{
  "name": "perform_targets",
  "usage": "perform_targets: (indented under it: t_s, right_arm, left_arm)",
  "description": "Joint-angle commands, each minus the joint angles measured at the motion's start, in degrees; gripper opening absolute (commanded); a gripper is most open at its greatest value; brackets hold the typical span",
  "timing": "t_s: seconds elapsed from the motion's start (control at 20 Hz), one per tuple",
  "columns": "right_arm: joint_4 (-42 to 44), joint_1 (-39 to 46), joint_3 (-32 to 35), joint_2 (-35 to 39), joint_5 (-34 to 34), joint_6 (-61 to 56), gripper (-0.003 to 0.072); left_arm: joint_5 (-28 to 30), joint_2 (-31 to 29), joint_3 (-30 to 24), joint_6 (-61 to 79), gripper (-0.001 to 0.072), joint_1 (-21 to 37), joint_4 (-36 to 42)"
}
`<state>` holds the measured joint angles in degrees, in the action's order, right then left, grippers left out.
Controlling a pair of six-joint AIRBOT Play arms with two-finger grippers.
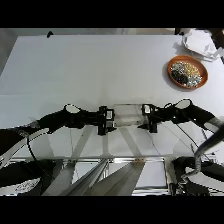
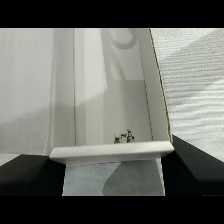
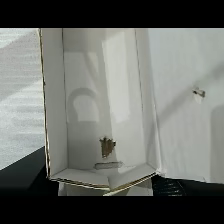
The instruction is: Fold the box and place the chain.
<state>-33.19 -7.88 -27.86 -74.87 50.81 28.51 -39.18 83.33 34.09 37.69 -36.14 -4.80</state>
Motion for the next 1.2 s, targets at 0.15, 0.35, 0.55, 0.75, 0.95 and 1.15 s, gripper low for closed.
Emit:
perform_targets:
  t_s: [0.15,0.35,0.55,0.75,0.95,1.15]
  right_arm:
    - [0.0,0.0,0.0,0.0,0.0,0.0,0.0384]
    - [0.0,0.0,0.0,0.0,0.0,0.0,0.0384]
    - [0.2,0.0,0.0,0.0,-0.3,0.0,0.0384]
    - [0.2,0.0,0.0,0.0,-0.2,0.0,0.0384]
    - [0.2,0.0,0.0,0.0,1.4,-0.1,0.0384]
    - [0.6,0.0,0.0,0.0,3.8,-0.4,0.0448]
  left_arm:
    - [0.0,0.0,0.1,0.0,0.0132,0.0,0.1]
    - [0.0,0.0,0.1,0.0,0.0132,0.0,0.1]
    - [-0.1,0.0,0.1,0.0,0.0132,0.0,0.1]
    - [-0.1,0.0,0.1,0.0,0.0132,0.0,0.1]
    - [-0.1,0.0,0.1,0.0,0.0132,0.0,0.1]
    - [-0.1,0.0,0.1,0.0,0.0132,0.0,0.1]
